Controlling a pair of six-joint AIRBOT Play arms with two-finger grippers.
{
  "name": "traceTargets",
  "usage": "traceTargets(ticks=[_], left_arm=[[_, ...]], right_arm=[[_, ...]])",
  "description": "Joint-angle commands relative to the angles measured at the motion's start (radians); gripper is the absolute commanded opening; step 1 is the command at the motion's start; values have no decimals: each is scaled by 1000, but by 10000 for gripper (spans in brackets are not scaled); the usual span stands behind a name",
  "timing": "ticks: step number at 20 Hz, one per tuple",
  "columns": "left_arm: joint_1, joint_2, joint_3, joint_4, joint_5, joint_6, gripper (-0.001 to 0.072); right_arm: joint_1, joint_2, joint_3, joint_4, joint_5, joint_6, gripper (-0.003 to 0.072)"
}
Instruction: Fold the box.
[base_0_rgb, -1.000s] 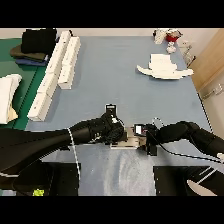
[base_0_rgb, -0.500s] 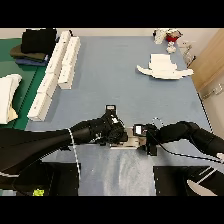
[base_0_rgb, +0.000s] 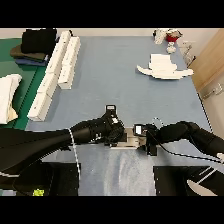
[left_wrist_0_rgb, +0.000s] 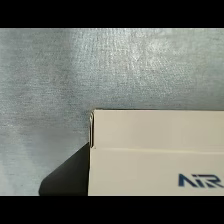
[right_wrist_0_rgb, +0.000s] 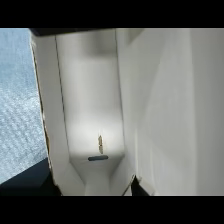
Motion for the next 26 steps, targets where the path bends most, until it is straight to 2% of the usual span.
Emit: traceTargets(ticks=[1, 2, 3, 4, 10, 12, 15, 16, 17, 18, 19, 22, 26], left_arm=[[0, -1, 0, 2, 1, 8, 47], [0, 0, 0, 2, 2, 8, 140], [0, 0, 0, 2, 2, 7, 397], [0, 0, 0, 2, 0, 7, 543], [0, 30, 22, 2, -35, 45, 541], [0, 80, 38, 1, -79, 80, 541], [0, 200, 46, -14, -199, 130, 540], [0, 240, 46, -14, -241, 130, 539], [0, 280, 46, -13, -274, 132, 444], [0, 311, 46, -13, -287, 164, 176], [0, 336, 46, -14, -285, 220, 14], [0, 361, 45, -10, -265, 338, 14], [0, 361, 41, -13, -80, 512, 15]], right_arm=[[1, 0, 0, 0, 0, 0, 464], [1, 0, 0, 0, 0, 0, 463], [1, 0, 0, 0, 0, 0, 463], [1, 0, 0, 0, 0, 0, 463], [1, 0, 0, 0, 0, 0, 463], [1, 0, 0, 0, 0, 0, 463], [1, 0, 0, 1, 0, 0, 463], [1, 0, 0, 0, 0, 0, 463], [1, 0, 0, 0, 0, 0, 463], [1, 0, 0, 0, 0, 0, 463], [1, 0, 0, 0, 0, 0, 463], [1, 0, 0, 1, 0, 0, 463], [1, 0, 0, 0, 0, 0, 463]])
